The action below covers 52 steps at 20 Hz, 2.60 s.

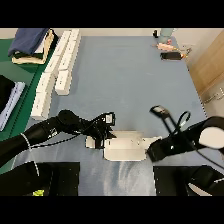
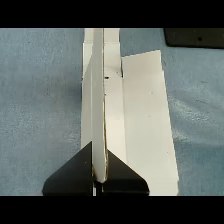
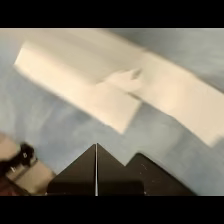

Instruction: Fold the box.

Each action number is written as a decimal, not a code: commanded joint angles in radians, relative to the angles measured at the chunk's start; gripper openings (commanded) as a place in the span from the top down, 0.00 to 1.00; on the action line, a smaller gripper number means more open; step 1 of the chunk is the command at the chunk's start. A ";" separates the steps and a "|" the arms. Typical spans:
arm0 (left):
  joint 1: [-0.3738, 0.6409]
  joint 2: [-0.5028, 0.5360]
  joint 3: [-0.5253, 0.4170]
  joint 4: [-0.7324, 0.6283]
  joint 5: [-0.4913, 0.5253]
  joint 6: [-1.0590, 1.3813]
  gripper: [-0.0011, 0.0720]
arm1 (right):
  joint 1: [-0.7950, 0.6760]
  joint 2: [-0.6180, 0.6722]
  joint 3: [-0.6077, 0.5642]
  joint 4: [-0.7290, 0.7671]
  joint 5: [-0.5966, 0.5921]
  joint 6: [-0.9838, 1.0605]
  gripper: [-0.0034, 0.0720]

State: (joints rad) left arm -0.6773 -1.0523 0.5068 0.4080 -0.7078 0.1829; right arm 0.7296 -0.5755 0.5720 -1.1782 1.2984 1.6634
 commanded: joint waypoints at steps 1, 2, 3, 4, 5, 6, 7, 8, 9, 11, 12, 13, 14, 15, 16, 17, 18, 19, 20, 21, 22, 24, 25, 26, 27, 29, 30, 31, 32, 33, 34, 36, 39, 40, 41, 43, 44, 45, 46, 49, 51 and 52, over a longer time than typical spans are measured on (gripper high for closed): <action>-0.001 0.001 0.001 0.000 -0.001 0.000 0.96 | 0.315 0.024 -0.104 0.016 -0.162 -0.309 0.85; -0.001 0.001 0.001 0.000 0.000 0.000 0.96 | 0.398 0.015 -0.128 -0.034 -0.202 -0.361 0.51; -0.001 0.001 0.001 0.000 0.000 0.000 0.96 | 0.458 0.003 -0.144 -0.110 -0.234 -0.392 0.24; -0.001 0.001 0.001 0.000 0.001 0.000 0.96 | 0.503 -0.013 -0.154 -0.219 -0.256 -0.400 0.14; -0.001 0.001 0.001 0.000 0.000 0.000 0.96 | 0.527 -0.033 -0.157 -0.317 -0.268 -0.400 0.07; -0.001 0.001 0.001 0.000 0.000 0.000 0.96 | 0.531 -0.060 -0.157 -0.398 -0.282 -0.400 0.08; -0.001 0.001 0.001 0.000 -0.002 0.000 0.96 | 0.531 -0.085 -0.157 -0.446 -0.301 -0.400 0.07; -0.001 0.001 0.001 0.000 -0.001 0.000 0.96 | 0.530 -0.114 -0.157 -0.488 -0.322 -0.400 0.07; -0.001 0.001 0.001 0.000 -0.001 0.000 0.96 | 0.530 -0.141 -0.157 -0.499 -0.348 -0.400 0.08; -0.001 0.001 0.001 0.000 0.000 0.000 0.96 | 0.530 -0.195 -0.157 -0.499 -0.425 -0.398 0.07; -0.001 0.001 0.001 0.000 -0.001 0.000 0.96 | 0.530 -0.220 -0.157 -0.504 -0.459 -0.391 0.08; -0.001 0.001 0.001 0.000 -0.002 0.000 0.96 | 0.530 -0.240 -0.156 -0.522 -0.482 -0.354 0.08; -0.001 0.001 0.001 0.000 -0.002 0.000 0.96 | 0.530 -0.257 -0.154 -0.545 -0.499 -0.282 0.08; -0.001 0.001 0.001 0.000 -0.001 0.000 0.96 | 0.530 -0.267 -0.148 -0.562 -0.497 -0.205 0.08; -0.001 0.001 0.001 0.000 -0.001 0.000 0.96 | 0.530 -0.266 -0.140 -0.579 -0.490 -0.138 0.08; -0.001 0.001 0.001 0.000 0.000 0.000 0.96 | 0.530 -0.264 -0.126 -0.606 -0.476 -0.077 0.08; -0.001 0.001 0.001 0.000 0.000 0.000 0.96 | 0.530 -0.261 -0.108 -0.637 -0.451 -0.017 0.08; -0.002 0.001 0.001 0.000 -0.002 0.000 0.96 | 0.530 -0.255 -0.087 -0.665 -0.423 0.048 0.08; -0.002 0.001 0.001 0.000 -0.002 0.000 0.96 | 0.530 -0.250 -0.067 -0.687 -0.396 0.112 0.08; -0.002 0.001 0.001 0.000 0.000 0.000 0.96 | 0.530 -0.245 -0.049 -0.700 -0.366 0.172 0.08; -0.002 0.001 0.001 0.000 0.000 0.000 0.96 | 0.530 -0.239 -0.035 -0.713 -0.332 0.233 0.08; -0.002 0.001 0.001 0.000 0.000 0.000 0.96 | 0.530 -0.233 -0.029 -0.742 -0.281 0.318 0.08; -0.002 0.001 0.001 0.000 -0.001 0.000 0.96 | 0.530 -0.233 -0.029 -0.746 -0.266 0.342 0.08; -0.002 0.001 0.001 0.000 -0.002 0.000 0.96 | 0.530 -0.233 -0.029 -0.746 -0.256 0.358 0.08; -0.002 0.001 0.001 0.000 -0.001 0.000 0.96 | 0.530 -0.233 -0.029 -0.746 -0.248 0.376 0.08; -0.002 0.001 0.001 0.000 -0.001 0.000 0.96 | 0.530 -0.233 -0.029 -0.756 -0.231 0.420 0.08; -0.002 0.001 0.001 0.000 -0.001 0.000 0.96 | 0.529 -0.233 -0.029 -0.760 -0.223 0.434 0.08; -0.002 0.001 0.001 0.000 -0.001 0.000 0.96 | 0.528 -0.233 -0.029 -0.760 -0.216 0.435 0.08; -0.002 0.001 0.001 0.000 -0.001 0.000 0.96 | 0.528 -0.233 -0.029 -0.761 -0.214 0.435 0.08; -0.002 0.001 0.001 0.000 -0.001 0.000 0.96 | 0.528 -0.233 -0.029 -0.761 -0.215 0.435 0.08; -0.002 0.001 0.001 0.000 -0.001 0.000 0.96 | 0.528 -0.233 -0.029 -0.766 -0.214 0.435 0.08; -0.002 0.001 0.001 0.000 -0.001 0.000 0.96 | 0.528 -0.233 -0.031 -0.780 -0.212 0.380 0.00; -0.002 0.001 0.001 0.000 -0.001 0.000 0.96 | 0.466 -0.200 -0.075 -0.747 -0.352 0.159 0.00; -0.002 0.001 0.001 0.000 -0.001 0.000 0.96 | 0.423 -0.175 -0.096 -0.701 -0.403 0.085 0.00; -0.002 0.001 0.001 0.000 -0.001 0.000 0.96 | 0.369 -0.150 -0.116 -0.633 -0.446 -0.003 0.00; -0.002 0.001 0.001 0.000 -0.002 0.000 0.96 | 0.245 -0.118 -0.143 -0.488 -0.488 -0.230 0.00; -0.002 0.001 0.001 0.000 -0.002 0.000 0.96 | 0.175 -0.113 -0.148 -0.395 -0.500 -0.380 0.00; -0.002 0.001 0.001 0.000 -0.002 0.000 0.96 | 0.106 -0.116 -0.150 -0.295 -0.500 -0.528 0.00; -0.002 0.001 0.001 0.000 -0.002 0.000 0.96 | 0.034 -0.127 -0.150 -0.189 -0.495 -0.682 0.00; -0.002 0.001 0.001 0.000 -0.002 0.000 0.96 | -0.201 -0.193 -0.150 0.147 -0.453 -1.096 0.00; -0.002 0.001 0.001 0.000 -0.002 0.000 0.96 | -0.286 -0.234 -0.149 0.271 -0.433 -1.245 0.00; -0.002 0.001 0.001 0.000 -0.002 0.000 0.96 | -0.295 -0.248 -0.149 0.279 -0.431 -1.265 0.00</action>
State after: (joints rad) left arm -0.6792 -1.0523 0.5068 0.4084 -0.7094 0.1825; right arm 0.5514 -0.7815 0.4252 -1.1252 0.8547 0.6891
